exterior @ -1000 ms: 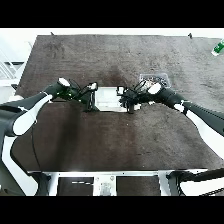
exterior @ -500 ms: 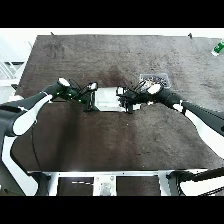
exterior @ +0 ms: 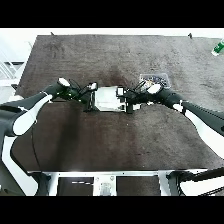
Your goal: Fold the box and place the chain.
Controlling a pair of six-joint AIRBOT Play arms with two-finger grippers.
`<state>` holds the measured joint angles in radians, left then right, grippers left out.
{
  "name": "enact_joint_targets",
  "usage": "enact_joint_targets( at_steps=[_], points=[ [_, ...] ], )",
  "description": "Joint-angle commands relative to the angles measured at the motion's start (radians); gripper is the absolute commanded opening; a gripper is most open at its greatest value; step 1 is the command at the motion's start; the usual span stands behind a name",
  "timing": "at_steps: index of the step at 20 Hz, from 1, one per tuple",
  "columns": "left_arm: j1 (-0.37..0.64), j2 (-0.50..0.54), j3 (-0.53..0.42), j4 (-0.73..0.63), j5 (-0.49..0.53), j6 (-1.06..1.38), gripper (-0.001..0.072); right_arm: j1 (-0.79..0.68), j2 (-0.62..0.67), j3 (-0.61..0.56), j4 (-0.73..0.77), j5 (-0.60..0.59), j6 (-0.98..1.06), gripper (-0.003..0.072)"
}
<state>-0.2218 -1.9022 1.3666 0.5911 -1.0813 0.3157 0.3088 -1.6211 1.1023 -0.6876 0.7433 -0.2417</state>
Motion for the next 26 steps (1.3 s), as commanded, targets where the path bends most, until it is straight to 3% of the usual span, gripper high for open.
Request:
enact_joint_targets(
  at_steps=[1, 3, 4, 6, 7, 10, 11, 12, 13, 18, 26],
  points=[
    [-0.001, 0.000, 0.000, 0.000, 0.000, -0.002, 0.0465, 0.001, 0.000, 0.001, 0.000, -0.002, -0.003, 0.0612],
    [-0.001, 0.000, 0.000, 0.000, 0.000, -0.002, 0.0465, 0.001, 0.000, 0.001, -0.001, -0.002, -0.003, 0.0609],
    [-0.001, 0.000, 0.000, 0.000, 0.000, -0.002, 0.0465, 0.000, 0.000, 0.001, -0.005, -0.002, -0.002, 0.0526],
    [-0.001, 0.000, 0.000, 0.000, 0.000, -0.002, 0.0465, -0.006, 0.002, 0.002, -0.041, -0.002, 0.039, 0.0251],
    [-0.001, 0.000, 0.000, 0.000, 0.000, -0.002, 0.0465, -0.010, 0.002, 0.003, -0.081, -0.002, 0.077, 0.0197],
    [-0.001, 0.000, 0.000, 0.000, 0.000, -0.002, 0.0465, -0.026, 0.008, 0.003, -0.198, -0.002, 0.190, 0.0186],
    [-0.001, 0.000, 0.000, 0.000, 0.000, -0.002, 0.0465, -0.035, 0.014, 0.003, -0.208, 0.000, 0.214, 0.0111],
    [-0.001, 0.000, 0.000, 0.000, 0.000, -0.002, 0.0465, -0.046, 0.021, 0.003, -0.208, 0.002, 0.220, 0.0104],
    [-0.001, 0.000, 0.000, 0.000, 0.000, -0.002, 0.0465, -0.055, 0.030, 0.003, -0.208, 0.002, 0.239, 0.0029],
    [-0.001, 0.000, 0.000, 0.000, 0.000, -0.002, 0.0465, -0.096, 0.116, 0.003, -0.207, 0.036, 0.431, 0.0017],
    [-0.001, 0.000, 0.000, 0.000, 0.000, -0.002, 0.0465, -0.208, 0.246, 0.003, -0.207, 0.057, 1.020, 0.0011]
  ],
)
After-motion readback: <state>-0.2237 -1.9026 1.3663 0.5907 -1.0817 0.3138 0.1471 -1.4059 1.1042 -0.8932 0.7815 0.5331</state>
